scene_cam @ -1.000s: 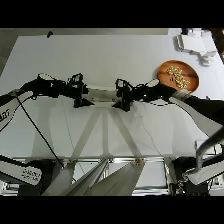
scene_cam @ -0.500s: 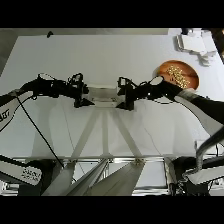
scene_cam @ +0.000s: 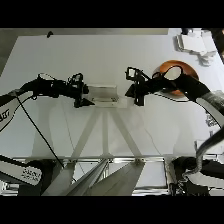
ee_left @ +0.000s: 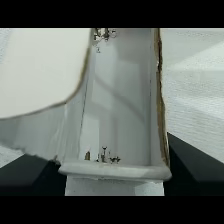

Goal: Fold the box and place the chain.

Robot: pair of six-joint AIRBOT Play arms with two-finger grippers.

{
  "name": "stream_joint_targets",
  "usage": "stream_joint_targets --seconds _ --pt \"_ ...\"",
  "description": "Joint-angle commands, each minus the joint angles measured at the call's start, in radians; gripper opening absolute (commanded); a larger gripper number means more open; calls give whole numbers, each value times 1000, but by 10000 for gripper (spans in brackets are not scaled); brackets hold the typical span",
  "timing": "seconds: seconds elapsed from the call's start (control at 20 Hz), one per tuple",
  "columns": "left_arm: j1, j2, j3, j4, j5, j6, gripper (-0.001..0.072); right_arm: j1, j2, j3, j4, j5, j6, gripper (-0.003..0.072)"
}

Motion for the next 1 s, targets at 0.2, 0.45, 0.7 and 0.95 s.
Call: stream_joint_targets --seconds 0.2,0.45,0.7,0.95 --pt "0 0 1 1 0 1 375 32 -126 118 227 21 45 11" --pt "0 0 1 1 0 1 375 28 -365 377 227 -3 223 13" --pt "0 0 1 1 0 1 375 20 -424 382 17 -51 340 12" --pt "0 0 1 1 0 1 375 20 -418 382 -42 -16 356 13"
